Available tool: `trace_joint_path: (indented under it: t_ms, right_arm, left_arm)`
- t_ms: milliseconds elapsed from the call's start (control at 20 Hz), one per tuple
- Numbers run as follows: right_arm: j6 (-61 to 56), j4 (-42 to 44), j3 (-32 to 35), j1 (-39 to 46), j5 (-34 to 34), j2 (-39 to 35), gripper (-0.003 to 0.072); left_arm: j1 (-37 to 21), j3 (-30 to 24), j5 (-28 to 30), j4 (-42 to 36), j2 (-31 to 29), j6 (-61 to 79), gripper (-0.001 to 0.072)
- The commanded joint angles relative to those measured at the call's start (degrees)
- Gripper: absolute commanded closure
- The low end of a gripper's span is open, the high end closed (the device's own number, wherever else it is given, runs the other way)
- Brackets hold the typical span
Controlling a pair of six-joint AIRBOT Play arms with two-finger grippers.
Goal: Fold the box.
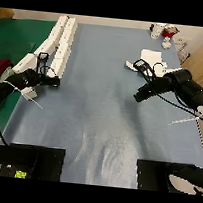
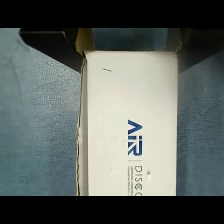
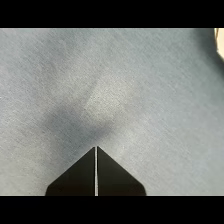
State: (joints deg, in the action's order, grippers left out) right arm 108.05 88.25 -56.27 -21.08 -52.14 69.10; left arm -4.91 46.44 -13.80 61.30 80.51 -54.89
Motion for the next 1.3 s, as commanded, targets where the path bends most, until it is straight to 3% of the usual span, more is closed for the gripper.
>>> trace_joint_path:
  t_ms: [0,500,550,600,850,1250]
  right_arm:
    - [0.0,0.0,-0.1,0.0,0.0,0.0,0.0671]
    - [0.0,0.0,-0.1,0.0,0.0,0.0,0.0671]
    - [0.0,0.0,-0.1,0.0,0.0,0.0,0.0671]
    - [0.0,0.0,-0.1,0.0,0.0,0.0,0.0671]
    - [0.0,0.0,-0.1,0.0,0.0,0.0,0.0671]
    - [0.0,0.0,-0.1,0.0,0.0,0.0,0.0671]
  left_arm:
    - [0.2,0.6,1.7,0.2,1.1,0.0,0.0196]
    - [0.2,0.6,1.7,0.2,1.1,0.0,0.0194]
    - [0.2,0.6,1.7,0.2,1.1,0.0,0.0167]
    - [0.2,0.6,1.7,0.2,1.1,-0.1,0.0009]
    - [0.2,0.6,1.0,0.2,0.6,-0.1,0.0008]
    - [-0.7,0.7,-7.6,0.5,-4.2,-0.1,0.0008]
